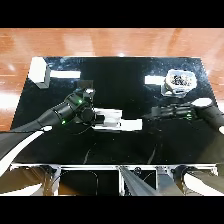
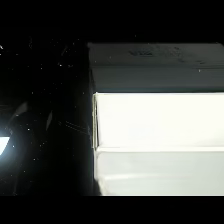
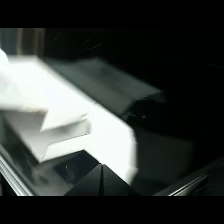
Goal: Fold the box and place the chain.
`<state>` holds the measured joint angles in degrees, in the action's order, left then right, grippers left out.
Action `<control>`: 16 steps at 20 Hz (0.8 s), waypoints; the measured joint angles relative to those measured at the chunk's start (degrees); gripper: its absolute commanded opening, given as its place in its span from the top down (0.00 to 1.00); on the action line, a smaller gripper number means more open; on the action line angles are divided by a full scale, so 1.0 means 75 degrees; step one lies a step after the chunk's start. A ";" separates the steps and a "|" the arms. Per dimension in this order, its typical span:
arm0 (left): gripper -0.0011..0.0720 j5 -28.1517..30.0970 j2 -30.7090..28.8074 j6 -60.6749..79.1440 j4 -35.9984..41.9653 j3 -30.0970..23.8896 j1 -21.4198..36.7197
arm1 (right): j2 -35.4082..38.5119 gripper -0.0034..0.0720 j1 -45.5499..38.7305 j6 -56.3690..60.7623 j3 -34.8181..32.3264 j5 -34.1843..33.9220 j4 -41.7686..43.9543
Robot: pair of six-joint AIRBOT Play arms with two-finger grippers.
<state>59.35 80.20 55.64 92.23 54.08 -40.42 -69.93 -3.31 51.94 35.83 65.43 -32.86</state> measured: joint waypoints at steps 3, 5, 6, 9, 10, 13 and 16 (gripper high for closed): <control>0.96 -0.0006 0.0000 -0.0003 0.0000 0.0000 0.0000 | 0.0032 0.91 -0.0347 0.1259 -0.0318 -0.0137 -0.0478; 0.96 -0.0009 0.0000 -0.0006 0.0000 0.0000 0.0000 | 0.0023 0.91 0.0041 0.1714 -0.0592 -0.0568 -0.0600; 0.96 -0.0012 0.0000 -0.0006 -0.0006 0.0000 -0.0003 | -0.0015 0.91 0.0370 0.1848 -0.0685 -0.0836 -0.0548; 0.96 -0.0029 0.0000 -0.0006 -0.0009 0.0000 -0.0003 | -0.0239 0.91 0.1381 0.2107 -0.0825 -0.1574 -0.0163; 0.96 -0.0044 0.0000 -0.0006 -0.0009 -0.0003 0.0000 | -0.0338 0.91 0.1719 0.2148 -0.0845 -0.1804 -0.0012; 0.96 -0.0105 0.0000 -0.0003 -0.0006 -0.0006 -0.0003 | -0.0525 0.60 0.2387 0.1973 -0.0761 -0.2212 0.0662; 0.96 -0.0143 0.0000 -0.0003 0.0000 -0.0006 -0.0003 | -0.0600 0.21 0.2667 0.1734 -0.0396 -0.2232 0.1154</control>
<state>58.28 80.20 55.61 92.23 54.04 -40.45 -74.43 16.69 64.95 32.86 48.69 -24.21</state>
